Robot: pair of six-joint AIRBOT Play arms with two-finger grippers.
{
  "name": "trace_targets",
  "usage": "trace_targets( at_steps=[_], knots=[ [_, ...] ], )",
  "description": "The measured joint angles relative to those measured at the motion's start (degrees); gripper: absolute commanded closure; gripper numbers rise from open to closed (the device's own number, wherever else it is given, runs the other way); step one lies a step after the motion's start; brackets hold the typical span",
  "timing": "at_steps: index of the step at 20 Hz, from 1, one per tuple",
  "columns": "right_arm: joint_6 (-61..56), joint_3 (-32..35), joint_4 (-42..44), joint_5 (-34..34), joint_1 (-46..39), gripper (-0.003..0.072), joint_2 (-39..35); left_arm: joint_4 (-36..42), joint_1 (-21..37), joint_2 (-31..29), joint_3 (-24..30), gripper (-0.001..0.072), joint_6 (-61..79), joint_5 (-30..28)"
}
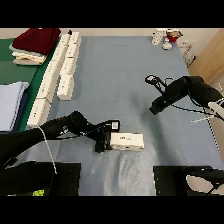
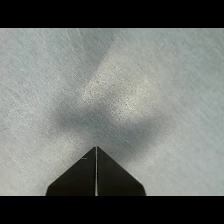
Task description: Fold the box.
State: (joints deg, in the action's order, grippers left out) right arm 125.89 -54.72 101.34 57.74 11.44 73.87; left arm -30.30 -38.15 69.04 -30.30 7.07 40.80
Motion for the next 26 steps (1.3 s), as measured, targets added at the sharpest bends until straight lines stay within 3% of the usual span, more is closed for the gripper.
trace_targets(
  at_steps=[6, 11, 20, 26],
  knots=[
    [0.0, 0.0, 0.0, 0.0, 0.0, 0.0683, 0.0, -6.5, 6.2, -7.1, 0.0, 0.0357, -13.9, 0.5],
    [0.0, 0.0, 0.0, 0.0, 0.0, 0.0683, 0.0, -17.8, 19.3, -16.3, 0.0, 0.0357, -30.9, 2.9],
    [0.0, 0.0, 0.0, 0.0, 0.0, 0.0683, 0.0, -36.7, 42.1, -29.9, 1.0, 0.0357, -57.5, 13.8],
    [0.0, 0.0, 0.0, 0.0, 0.0, 0.0683, 0.0, -40.3, 47.0, -32.8, 6.7, 0.0357, -65.3, 12.3]
  ],
)
